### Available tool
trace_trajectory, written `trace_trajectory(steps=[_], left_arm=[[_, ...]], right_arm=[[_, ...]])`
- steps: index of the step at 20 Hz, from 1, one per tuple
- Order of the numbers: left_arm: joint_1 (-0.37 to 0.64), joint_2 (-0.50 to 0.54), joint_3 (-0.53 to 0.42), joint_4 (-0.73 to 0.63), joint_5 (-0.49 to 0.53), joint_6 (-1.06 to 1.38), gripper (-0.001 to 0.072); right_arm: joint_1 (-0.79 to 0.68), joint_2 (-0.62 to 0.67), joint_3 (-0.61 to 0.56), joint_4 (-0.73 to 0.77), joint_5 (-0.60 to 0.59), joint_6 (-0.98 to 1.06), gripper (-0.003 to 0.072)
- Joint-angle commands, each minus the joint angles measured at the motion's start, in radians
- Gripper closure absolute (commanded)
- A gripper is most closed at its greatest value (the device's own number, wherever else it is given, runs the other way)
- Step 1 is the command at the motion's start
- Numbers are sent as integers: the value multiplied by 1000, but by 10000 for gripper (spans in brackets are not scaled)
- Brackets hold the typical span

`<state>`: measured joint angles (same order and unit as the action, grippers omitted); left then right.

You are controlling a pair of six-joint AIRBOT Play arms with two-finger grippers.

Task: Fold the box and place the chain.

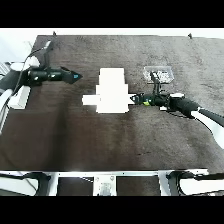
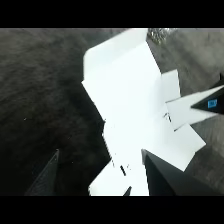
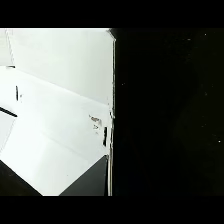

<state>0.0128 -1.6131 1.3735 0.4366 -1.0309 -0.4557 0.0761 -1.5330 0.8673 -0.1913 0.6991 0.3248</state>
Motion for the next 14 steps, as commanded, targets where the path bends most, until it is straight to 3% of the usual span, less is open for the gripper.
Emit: trace_trajectory(steps=[1, 6, 10, 12, 14], left_arm=[[-83, -202, 304, 244, -111, -200, 126], [-163, -390, 524, 281, -154, -263, 128], [-180, -486, 597, 267, -171, -270, 128], [-180, -513, 613, 243, -182, -269, 178], [-180, -541, 628, 231, -211, -266, 177]], right_arm=[[1, -2, -1, 6, -3, -9, 671], [2, -2, -1, 9, -3, -9, 670], [8, -2, -1, 9, -3, -9, 670], [9, -2, -1, 9, -3, -9, 670], [9, -2, -1, 9, -3, -9, 670]])
